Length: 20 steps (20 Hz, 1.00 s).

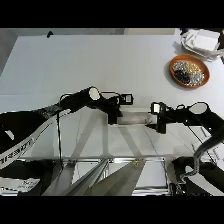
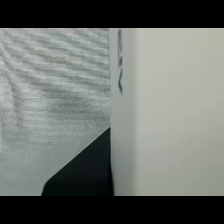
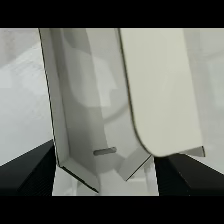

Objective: Fold the box and place the chain.

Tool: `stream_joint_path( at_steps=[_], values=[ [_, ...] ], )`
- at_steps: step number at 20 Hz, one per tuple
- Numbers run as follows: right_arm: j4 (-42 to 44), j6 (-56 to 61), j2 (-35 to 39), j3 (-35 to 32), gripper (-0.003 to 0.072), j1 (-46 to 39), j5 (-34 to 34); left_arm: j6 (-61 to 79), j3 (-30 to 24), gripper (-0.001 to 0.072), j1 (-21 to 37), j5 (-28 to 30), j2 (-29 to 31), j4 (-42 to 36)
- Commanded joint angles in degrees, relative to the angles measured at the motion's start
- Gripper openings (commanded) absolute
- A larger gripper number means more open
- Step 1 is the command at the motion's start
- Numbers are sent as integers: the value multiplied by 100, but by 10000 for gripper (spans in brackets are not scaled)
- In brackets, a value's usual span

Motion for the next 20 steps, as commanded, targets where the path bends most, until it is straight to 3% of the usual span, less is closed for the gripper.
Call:
stream_joint_path(
  at_steps=[1, 14, 17, 20],
  values=[
    [-85, 66, -15, 0, 586, 7, 302, -11, 2, 12, -4, 35, -2, -17],
    [199, -321, -472, 2, 585, 186, -203, -11, 2, 12, -4, 35, -2, -17],
    [197, -380, -605, 0, 518, 184, -223, -11, 2, 12, -4, 35, -2, -17],
    [203, -627, -726, 2, 509, 186, -227, -11, 2, 12, -4, 35, -2, -17]
  ],
)
